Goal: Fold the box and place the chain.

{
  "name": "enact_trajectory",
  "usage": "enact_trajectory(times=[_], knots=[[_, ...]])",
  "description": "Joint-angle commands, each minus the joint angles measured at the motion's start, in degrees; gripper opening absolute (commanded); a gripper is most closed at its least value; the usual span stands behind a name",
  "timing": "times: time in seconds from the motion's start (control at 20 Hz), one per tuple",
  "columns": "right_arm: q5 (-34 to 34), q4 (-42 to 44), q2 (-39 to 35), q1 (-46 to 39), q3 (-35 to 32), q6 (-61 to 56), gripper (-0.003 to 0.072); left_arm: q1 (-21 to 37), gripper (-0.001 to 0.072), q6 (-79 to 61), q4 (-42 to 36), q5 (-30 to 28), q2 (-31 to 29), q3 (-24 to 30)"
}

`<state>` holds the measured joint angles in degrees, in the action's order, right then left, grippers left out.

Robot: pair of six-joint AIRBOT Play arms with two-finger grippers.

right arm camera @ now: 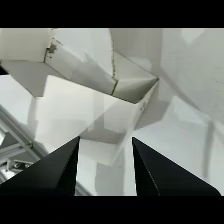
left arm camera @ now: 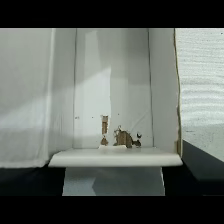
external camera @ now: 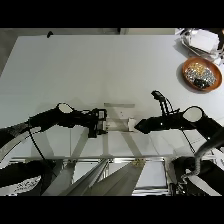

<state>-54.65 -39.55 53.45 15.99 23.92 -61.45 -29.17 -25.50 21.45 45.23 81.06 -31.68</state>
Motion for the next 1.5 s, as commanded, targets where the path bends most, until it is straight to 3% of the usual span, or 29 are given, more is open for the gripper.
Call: enact_trajectory(times=[0.0,0.45,0.85,1.25,1.45], knots=[[1.3,1.2,-0.1,2.0,0.1,-0.2,0.0372,0.0,0.0211,0.0,0.0,0.0,0.0,0.0],[8.0,-5.1,0.2,7.1,2.2,-7.4,0.0373,0.0,0.0211,0.0,0.0,0.0,0.0,0.0],[7.6,-18.3,6.6,13.5,7.5,-25.7,0.0404,0.0,0.0211,0.0,0.0,0.0,0.0,0.0],[7.0,-24.6,9.7,19.3,13.5,-39.5,0.0414,0.0,0.0211,0.0,0.0,0.0,0.0,0.0],[3.6,-29.7,9.9,20.1,15.0,-48.5,0.0414,0.0,0.0211,0.0,0.0,0.0,0.0,0.0]])
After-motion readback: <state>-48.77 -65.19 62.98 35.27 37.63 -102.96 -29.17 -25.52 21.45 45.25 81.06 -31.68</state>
